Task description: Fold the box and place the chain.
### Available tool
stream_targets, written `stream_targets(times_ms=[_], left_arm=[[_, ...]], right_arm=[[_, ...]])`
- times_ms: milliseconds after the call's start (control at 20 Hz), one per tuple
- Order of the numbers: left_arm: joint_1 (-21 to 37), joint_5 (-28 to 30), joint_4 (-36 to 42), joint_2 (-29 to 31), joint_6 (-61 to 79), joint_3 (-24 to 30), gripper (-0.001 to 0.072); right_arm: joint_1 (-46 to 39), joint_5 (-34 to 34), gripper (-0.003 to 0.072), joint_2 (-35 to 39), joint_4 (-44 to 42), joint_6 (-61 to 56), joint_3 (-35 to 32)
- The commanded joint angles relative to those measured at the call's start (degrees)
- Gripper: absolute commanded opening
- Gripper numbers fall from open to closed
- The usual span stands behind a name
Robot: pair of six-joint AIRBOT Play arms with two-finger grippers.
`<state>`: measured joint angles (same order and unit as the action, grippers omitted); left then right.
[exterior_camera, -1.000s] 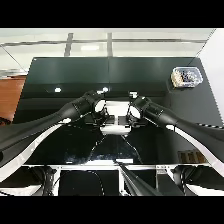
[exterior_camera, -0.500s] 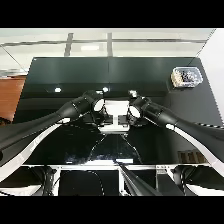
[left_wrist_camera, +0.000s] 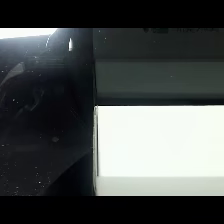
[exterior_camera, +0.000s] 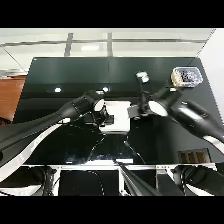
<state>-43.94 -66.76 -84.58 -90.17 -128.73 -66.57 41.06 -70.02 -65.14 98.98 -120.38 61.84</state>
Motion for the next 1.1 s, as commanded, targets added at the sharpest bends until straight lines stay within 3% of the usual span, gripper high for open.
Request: stream_targets(times_ms=[0, 50, 150, 200, 250, 450, 600, 850, 1050], left_arm=[[0.0, 0.0, 0.0, 0.0, 0.0, 0.0, 0.0031], [0.0, 0.0, 0.0, 0.0, 0.0, 0.0, 0.0031], [0.0, 0.0, 0.0, 0.0, 0.0, 0.0, 0.0031], [0.0, 0.0, 0.0, 0.0, 0.0, 0.0, 0.0031], [0.0, 0.0, 0.0, 0.0, 0.0, 0.0, 0.0031], [0.0, 0.1, 0.0, 0.0, 0.0, 0.0, 0.0031], [0.0, 0.2, 0.0, 0.0, 0.0, 0.0, 0.0031], [0.0, 0.2, 0.0, 0.0, 0.0, 0.0, 0.0031], [0.0, 0.1, 0.0, 0.0, 0.0, 0.0, 0.0031]], right_arm=[[-0.7, -6.0, 0.0425, 6.3, 26.2, 0.9, 0.0], [-2.5, -4.3, 0.0426, 6.3, 30.5, 0.9, -0.6], [-9.9, 7.5, 0.0435, 6.2, 32.7, -1.3, -4.1], [-15.3, 15.2, 0.0663, 5.8, 31.6, -5.2, -6.6], [-20.5, 20.8, 0.0720, 4.7, 29.6, -9.6, -8.5], [-40.4, 37.9, 0.0720, -5.5, 7.0, -11.6, -7.3], [-48.0, 33.7, 0.0720, -16.8, -7.3, -7.2, 5.6], [-54.8, 7.6, 0.0720, -38.4, -22.9, -3.5, 36.2], [-55.8, 8.3, 0.0666, -44.4, -26.5, -3.7, 43.0]])
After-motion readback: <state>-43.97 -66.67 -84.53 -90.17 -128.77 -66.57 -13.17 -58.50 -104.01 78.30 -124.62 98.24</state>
